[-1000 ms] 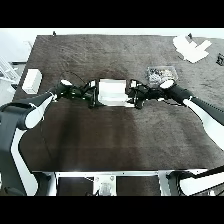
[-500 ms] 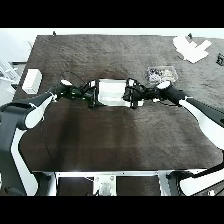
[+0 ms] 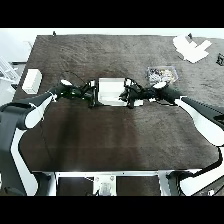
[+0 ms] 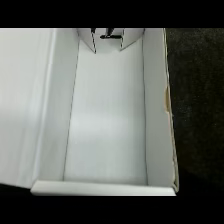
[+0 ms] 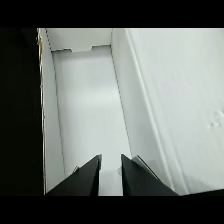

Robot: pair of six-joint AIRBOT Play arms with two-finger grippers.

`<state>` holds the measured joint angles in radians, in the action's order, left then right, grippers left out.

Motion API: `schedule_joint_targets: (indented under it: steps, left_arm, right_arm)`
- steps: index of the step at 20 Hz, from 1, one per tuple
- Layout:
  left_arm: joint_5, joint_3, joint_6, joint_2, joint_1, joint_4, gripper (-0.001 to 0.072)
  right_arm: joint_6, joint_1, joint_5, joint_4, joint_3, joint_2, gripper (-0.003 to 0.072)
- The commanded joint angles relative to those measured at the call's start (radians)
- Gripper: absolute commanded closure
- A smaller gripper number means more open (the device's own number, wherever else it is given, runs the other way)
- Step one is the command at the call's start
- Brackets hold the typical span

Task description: Fold the box and place the chain.

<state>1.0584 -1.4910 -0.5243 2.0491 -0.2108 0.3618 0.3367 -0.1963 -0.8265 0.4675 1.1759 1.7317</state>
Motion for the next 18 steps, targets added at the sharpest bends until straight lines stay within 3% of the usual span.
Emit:
schedule_joint_targets:
  steps: [1,2,7,8,10,11,18]
  left_arm:
    - [0.001,0.0,0.0,0.0,-0.001,0.0,0.0298]
    - [0.001,0.0,0.0,0.0,-0.001,0.0,0.0298]
    - [0.001,0.0,0.0,0.0,-0.001,0.0,0.0298]
    - [0.001,0.0,0.0,0.0,-0.001,0.0,0.0298]
    - [0.001,0.0,0.0,0.0,-0.001,0.0,0.0298]
    - [0.001,0.0,0.0,0.0,-0.001,0.0,0.0298]
    - [0.001,0.0,0.0,0.0,-0.001,0.0,0.0299]
  right_arm:
    - [0.024,0.0,-0.039,0.025,0.005,0.005,0.0335]
    - [0.035,0.0,-0.058,0.042,0.005,0.005,0.0107]
    - [0.039,0.001,-0.064,0.073,0.007,0.005,0.0108]
    - [0.039,0.001,-0.061,0.074,0.007,0.005,0.0205]
    - [0.037,0.01,-0.052,0.076,0.008,0.004,0.0602]
    - [0.025,0.02,-0.053,0.084,0.008,0.0,0.0677]
    - [-0.23,0.037,-0.099,0.363,0.007,-0.104,0.0678]
